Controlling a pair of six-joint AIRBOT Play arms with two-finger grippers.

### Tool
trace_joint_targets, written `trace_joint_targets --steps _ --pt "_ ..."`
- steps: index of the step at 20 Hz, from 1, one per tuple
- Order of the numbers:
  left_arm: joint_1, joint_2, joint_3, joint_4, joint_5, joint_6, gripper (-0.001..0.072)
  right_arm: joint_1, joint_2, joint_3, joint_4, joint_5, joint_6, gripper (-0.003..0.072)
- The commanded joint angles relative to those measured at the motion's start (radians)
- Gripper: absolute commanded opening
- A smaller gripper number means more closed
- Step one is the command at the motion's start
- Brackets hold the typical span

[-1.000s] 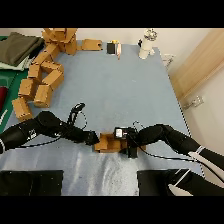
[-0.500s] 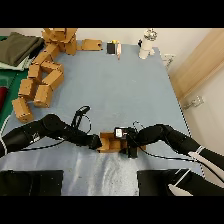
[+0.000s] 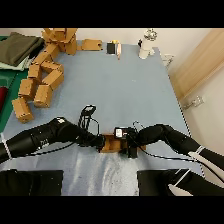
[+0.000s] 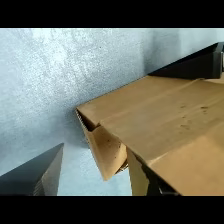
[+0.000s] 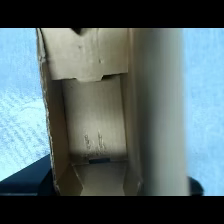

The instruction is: Fold the box.

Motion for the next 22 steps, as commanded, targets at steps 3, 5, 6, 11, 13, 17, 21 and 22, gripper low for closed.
trace_joint_targets --steps 3,5,6,11,13,17,21,22 --pt "-0.178 -0.105 0.15 0.352 -0.13 -0.422 0.0589 0.0 0.001 0.0 0.0 0.0 0.0 0.0506" --pt "-0.225 -0.162 0.197 0.43 -0.198 -0.524 0.0589 0.0 0.001 0.0 0.0 0.0 0.0 0.0506" --pt "-0.237 -0.187 0.215 0.441 -0.213 -0.548 0.0589 0.0 0.001 0.0 0.0 0.0 0.0 0.0507" --pt "-0.246 -0.297 0.304 0.441 -0.242 -0.578 0.0589 0.0 0.001 0.0 0.0 0.0 0.0 0.0507" --pt "-0.246 -0.331 0.327 0.44 -0.256 -0.584 0.0588 0.0 0.001 0.0 0.0 0.0 0.0 0.0507" --pt "-0.246 -0.356 0.334 0.44 -0.255 -0.625 0.0579 0.0 0.001 0.0 0.0 0.0 0.0 0.0507" --pt "-0.246 -0.362 0.333 0.439 -0.251 -0.639 0.0101 0.0 0.001 0.0 0.0 0.0 0.0 0.0507" --pt "-0.246 -0.362 0.333 0.439 -0.245 -0.639 0.0104 0.0 0.001 0.0 0.0 0.0 0.0 0.0506"
